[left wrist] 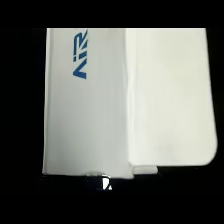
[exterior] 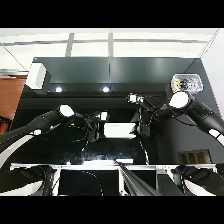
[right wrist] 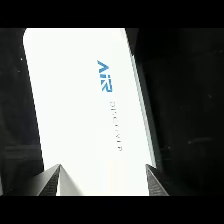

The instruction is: Fold the box and place the chain.

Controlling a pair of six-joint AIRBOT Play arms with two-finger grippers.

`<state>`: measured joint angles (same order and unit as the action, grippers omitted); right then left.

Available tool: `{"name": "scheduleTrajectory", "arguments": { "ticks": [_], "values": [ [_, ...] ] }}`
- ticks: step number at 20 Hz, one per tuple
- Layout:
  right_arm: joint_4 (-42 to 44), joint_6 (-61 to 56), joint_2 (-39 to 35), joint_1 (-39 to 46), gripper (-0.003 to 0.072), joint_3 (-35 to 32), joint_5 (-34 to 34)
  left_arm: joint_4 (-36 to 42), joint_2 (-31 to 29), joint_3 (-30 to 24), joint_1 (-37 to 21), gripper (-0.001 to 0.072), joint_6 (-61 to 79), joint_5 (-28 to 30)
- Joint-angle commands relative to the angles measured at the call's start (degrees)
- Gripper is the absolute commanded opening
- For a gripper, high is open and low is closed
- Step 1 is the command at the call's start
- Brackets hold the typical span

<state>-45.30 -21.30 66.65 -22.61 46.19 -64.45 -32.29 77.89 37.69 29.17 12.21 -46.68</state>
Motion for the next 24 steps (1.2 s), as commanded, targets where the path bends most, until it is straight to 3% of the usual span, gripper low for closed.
{"name": "scheduleTrajectory", "arguments": {
  "ticks": [1,2,4,5,6,24],
  "values": [
    [-0.46,1.05,0.04,-0.31,0.0619,-0.22,2.49,-0.02,0.04,0.02,0.00,0.0465,0.02,-0.07],
    [-0.39,1.03,0.04,-0.31,0.0441,-0.22,2.58,-0.02,0.04,0.02,0.00,0.0465,0.02,-0.07],
    [-0.37,1.03,0.04,-0.31,0.0386,-0.22,2.54,-0.02,0.04,0.02,0.00,0.0465,0.02,-0.07],
    [-0.39,1.01,0.04,-0.31,0.0222,-0.22,2.56,-0.02,0.04,0.02,0.00,0.0465,0.02,-0.07],
    [-0.35,0.98,0.04,-0.31,0.0193,-0.22,2.56,-0.02,0.04,0.02,0.00,0.0465,0.04,-0.07],
    [-0.46,0.96,0.04,-0.31,0.0215,-2.05,1.33,-0.02,0.04,0.02,0.00,0.0465,0.02,-0.07]
  ]
}}
